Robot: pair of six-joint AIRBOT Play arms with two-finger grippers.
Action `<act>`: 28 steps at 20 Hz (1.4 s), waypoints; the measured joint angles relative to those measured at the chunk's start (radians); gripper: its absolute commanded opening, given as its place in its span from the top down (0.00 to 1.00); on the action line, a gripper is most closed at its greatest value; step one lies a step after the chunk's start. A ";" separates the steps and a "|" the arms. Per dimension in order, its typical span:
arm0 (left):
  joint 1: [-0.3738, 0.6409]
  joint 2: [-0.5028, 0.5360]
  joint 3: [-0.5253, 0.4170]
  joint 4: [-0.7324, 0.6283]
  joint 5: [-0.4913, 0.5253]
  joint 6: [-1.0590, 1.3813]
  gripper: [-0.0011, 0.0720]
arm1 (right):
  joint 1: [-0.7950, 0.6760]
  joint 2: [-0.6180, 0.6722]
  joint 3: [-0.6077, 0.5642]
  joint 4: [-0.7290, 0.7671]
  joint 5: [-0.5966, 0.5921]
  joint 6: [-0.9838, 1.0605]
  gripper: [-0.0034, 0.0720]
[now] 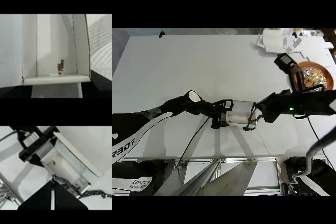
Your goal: Fold the box and place the chain.
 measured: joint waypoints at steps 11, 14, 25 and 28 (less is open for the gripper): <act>0.000 0.000 0.000 0.000 0.000 0.000 0.70 | 0.003 -0.174 -0.190 0.064 -0.146 -0.092 0.68; 0.000 0.000 0.000 0.000 0.000 0.000 0.70 | 0.003 -0.170 -0.194 0.065 -0.141 -0.096 0.69; 0.000 0.000 0.000 0.000 0.000 0.000 0.70 | -0.204 -0.031 -0.203 -0.272 -0.021 0.018 0.57; 0.000 0.000 0.000 0.000 0.000 0.000 0.70 | -0.221 -0.079 -0.211 -0.295 -0.031 0.027 0.57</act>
